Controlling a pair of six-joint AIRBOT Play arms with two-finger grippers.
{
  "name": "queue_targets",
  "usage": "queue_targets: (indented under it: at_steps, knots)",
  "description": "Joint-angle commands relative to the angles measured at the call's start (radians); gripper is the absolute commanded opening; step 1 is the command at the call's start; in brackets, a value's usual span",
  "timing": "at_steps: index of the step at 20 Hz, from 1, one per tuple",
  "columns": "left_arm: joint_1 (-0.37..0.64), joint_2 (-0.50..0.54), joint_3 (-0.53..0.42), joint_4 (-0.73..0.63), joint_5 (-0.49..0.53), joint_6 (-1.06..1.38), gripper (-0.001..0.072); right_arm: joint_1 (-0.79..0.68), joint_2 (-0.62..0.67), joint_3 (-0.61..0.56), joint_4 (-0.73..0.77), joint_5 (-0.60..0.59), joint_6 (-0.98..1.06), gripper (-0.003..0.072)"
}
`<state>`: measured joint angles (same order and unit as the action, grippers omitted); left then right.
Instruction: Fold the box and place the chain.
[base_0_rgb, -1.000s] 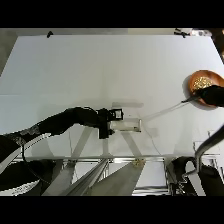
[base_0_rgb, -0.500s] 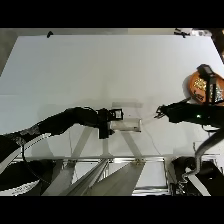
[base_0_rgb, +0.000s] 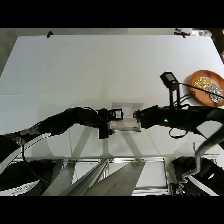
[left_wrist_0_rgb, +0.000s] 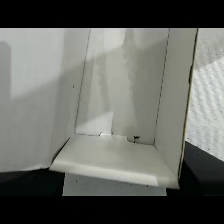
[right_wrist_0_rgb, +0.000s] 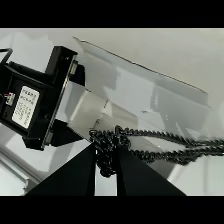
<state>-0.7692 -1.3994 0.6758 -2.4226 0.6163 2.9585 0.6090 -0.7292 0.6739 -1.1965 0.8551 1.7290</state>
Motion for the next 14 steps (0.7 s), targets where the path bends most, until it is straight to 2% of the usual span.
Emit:
queue_targets:
  at_steps: [1,10,14]
  knots:
    - [0.001,0.0,0.0,0.0,0.0,0.0,0.0138,0.074,-0.111,-0.001,-0.011,-0.086,0.026,0.0014]
    - [0.001,0.0,0.0,0.0,0.0,0.0,0.0138,0.077,-0.32,-0.001,-0.01,-0.108,0.025,0.0014]
    - [0.001,0.0,0.0,0.0,0.0,0.0,0.0138,0.133,-0.383,-0.001,-0.014,-0.112,0.025,0.0015]
